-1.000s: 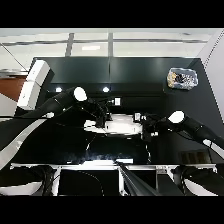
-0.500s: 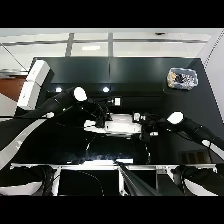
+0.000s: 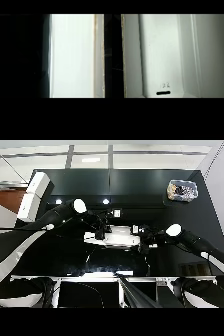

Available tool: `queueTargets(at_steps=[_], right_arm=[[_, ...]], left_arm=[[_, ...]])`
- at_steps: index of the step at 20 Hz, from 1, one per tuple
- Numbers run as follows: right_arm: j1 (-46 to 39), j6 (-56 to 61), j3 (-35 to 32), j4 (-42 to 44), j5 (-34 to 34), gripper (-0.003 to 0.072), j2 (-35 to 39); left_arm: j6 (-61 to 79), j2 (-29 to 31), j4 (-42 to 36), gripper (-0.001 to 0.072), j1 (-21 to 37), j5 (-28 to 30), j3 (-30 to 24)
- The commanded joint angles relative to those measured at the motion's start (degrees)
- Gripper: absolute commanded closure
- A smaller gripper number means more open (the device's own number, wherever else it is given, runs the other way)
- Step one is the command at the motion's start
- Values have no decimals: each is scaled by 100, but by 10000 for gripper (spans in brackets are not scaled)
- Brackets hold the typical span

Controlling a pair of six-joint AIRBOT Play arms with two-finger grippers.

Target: Fold the box and place the chain.

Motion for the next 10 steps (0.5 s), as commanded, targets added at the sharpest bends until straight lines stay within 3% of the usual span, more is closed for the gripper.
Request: queueTargets(at_steps=[1, 10], right_arm=[[-22, 55, -2, -20, 9, -12, -2], [-199, 52, -2, -39, 96, -11, 79]], left_arm=[[2, -4, -2, 685, 4, 4, -2], [2, -4, -2, 685, 4, 7, -2]])
